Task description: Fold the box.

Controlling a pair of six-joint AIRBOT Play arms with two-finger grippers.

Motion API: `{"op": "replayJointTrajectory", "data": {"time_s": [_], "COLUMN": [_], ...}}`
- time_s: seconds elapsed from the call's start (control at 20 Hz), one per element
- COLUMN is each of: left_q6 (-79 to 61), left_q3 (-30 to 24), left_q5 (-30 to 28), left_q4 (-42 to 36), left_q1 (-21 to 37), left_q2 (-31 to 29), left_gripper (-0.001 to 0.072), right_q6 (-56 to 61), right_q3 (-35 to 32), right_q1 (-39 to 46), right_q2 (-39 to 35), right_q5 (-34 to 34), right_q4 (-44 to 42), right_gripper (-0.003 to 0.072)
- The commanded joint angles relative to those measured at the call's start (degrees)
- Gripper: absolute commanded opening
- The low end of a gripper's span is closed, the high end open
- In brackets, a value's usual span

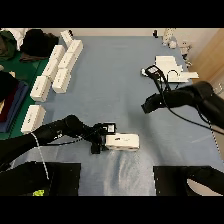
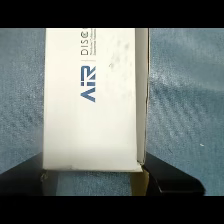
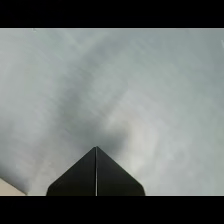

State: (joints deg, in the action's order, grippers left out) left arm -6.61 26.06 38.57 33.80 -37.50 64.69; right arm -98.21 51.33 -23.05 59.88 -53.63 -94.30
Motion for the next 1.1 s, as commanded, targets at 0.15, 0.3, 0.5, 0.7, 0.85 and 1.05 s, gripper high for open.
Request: {"op": "replayJointTrajectory", "data": {"time_s": [0.15,0.3,0.5,0.7,0.85,1.05], "left_q6": [-0.24,-0.24,6.49,22.08,45.83,64.13], "left_q3": [0.04,0.48,0.92,0.96,0.94,0.94], "left_q5": [-0.39,-1.64,-1.62,1.77,2.58,10.43], "left_q4": [-0.17,-0.37,-0.2,5.79,18.38,35.28], "left_q1": [-0.04,0.09,1.09,9.31,20.94,39.08], "left_q2": [0.0,-0.02,-2.1,-11.78,-21.4,-24.55], "left_gripper": [0.041,0.041,0.041,0.041,0.041,0.041], "right_q6": [12.9,12.85,12.85,12.85,12.85,12.85], "right_q3": [6.62,6.62,6.62,6.62,6.62,6.62], "right_q1": [4.59,4.57,4.57,4.57,4.57,4.57], "right_q2": [10.71,10.88,10.88,10.88,10.88,10.88], "right_q5": [-15.82,-15.85,-15.87,-15.89,-15.87,-15.87], "right_q4": [3.15,1.46,1.49,1.49,1.49,1.49], "right_gripper": [0.0003,0.0003,0.0003,0.0003,0.0003,0.0003]}}
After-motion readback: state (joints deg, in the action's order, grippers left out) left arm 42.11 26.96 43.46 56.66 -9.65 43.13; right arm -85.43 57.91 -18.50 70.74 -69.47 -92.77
